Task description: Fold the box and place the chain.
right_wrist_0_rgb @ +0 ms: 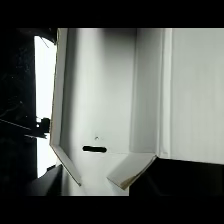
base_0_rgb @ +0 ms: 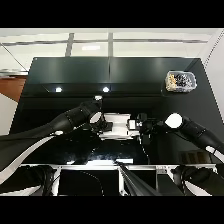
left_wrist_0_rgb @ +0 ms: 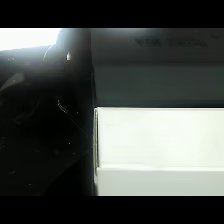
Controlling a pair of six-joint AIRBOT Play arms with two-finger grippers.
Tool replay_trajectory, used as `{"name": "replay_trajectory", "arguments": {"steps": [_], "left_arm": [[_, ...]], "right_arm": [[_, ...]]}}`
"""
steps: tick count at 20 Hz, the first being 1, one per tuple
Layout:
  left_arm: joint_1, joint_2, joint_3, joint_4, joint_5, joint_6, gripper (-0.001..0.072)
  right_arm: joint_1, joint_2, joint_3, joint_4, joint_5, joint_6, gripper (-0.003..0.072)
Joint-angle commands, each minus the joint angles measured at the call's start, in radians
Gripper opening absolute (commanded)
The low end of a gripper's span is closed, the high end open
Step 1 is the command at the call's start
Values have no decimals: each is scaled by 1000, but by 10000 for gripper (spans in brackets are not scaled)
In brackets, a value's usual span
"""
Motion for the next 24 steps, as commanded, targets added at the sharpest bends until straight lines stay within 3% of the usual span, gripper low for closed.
{"name": "replay_trajectory", "arguments": {"steps": [1, 2, 3, 4, 16, 24], "left_arm": [[1, 0, 1, 1, -2, 0, 32], [1, 0, 1, 1, -2, 0, 32], [1, 0, 1, 0, -2, 0, 32], [1, 0, 1, 0, -3, 0, 32], [-1, 0, 1, 0, 0, 0, 32], [-1, 0, 1, 0, -2, 0, 32]], "right_arm": [[28, -16, 0, 16, 1, 19, 402], [33, -16, 0, 25, -6, 29, 400], [33, -16, 0, 31, -6, 38, 287], [33, -16, 0, 33, -6, 48, 242], [63, -58, 0, 214, -89, 97, 242], [100, -72, 0, 205, -137, 97, 242]]}}
